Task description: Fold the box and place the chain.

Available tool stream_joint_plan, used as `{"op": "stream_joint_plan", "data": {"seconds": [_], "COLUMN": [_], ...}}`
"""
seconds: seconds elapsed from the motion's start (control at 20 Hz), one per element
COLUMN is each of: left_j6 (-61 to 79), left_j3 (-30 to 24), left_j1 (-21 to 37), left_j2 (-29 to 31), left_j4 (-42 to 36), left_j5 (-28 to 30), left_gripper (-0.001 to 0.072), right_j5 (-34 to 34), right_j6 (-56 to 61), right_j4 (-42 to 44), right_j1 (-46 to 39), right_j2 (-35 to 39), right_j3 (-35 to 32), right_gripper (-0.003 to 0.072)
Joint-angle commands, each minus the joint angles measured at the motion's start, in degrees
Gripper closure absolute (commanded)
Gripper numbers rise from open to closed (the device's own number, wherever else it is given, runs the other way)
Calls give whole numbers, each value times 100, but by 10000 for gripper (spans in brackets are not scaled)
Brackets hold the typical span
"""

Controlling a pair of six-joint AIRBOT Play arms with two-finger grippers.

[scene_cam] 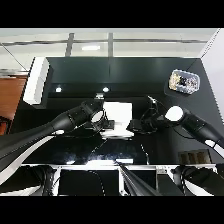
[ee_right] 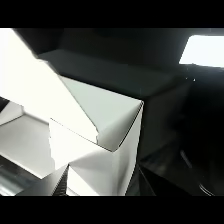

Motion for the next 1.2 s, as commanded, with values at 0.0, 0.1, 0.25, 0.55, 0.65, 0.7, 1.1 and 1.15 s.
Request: {"op": "stream_joint_plan", "data": {"seconds": [0.0, 0.1, 0.25, 0.55, 0.65, 0.7, 1.1, 1.15], "left_j6": [9, 9, 9, 9, 7, 7, 7, 7], "left_j3": [4, 4, 4, 4, 4, 4, 4, 4], "left_j1": [0, 2, 2, 2, 2, 2, 2, 2], "left_j2": [0, 0, 0, 0, 0, 0, 0, 0], "left_j4": [-13, 0, 4, 26, 26, 22, 24, 24], "left_j5": [-31, -11, -28, -24, -22, -22, -26, -42], "left_gripper": [684, 684, 684, 684, 684, 684, 684, 684], "right_j5": [-46, 146, 251, 647, 717, 863, 1602, 1609], "right_j6": [1294, 1727, 2258, 2691, 2830, 2896, 3816, 3862], "right_j4": [-1143, -1484, -1954, -2347, -2382, -2524, -3416, -3416], "right_j1": [516, 807, 1106, 1158, 1185, 1246, 1838, 1847], "right_j2": [-219, -496, -693, -695, -717, -785, -1427, -1447], "right_j3": [413, 695, 951, 1147, 1250, 1368, 2229, 2234], "right_gripper": [223, 223, 263, 375, 376, 376, 492, 495]}}
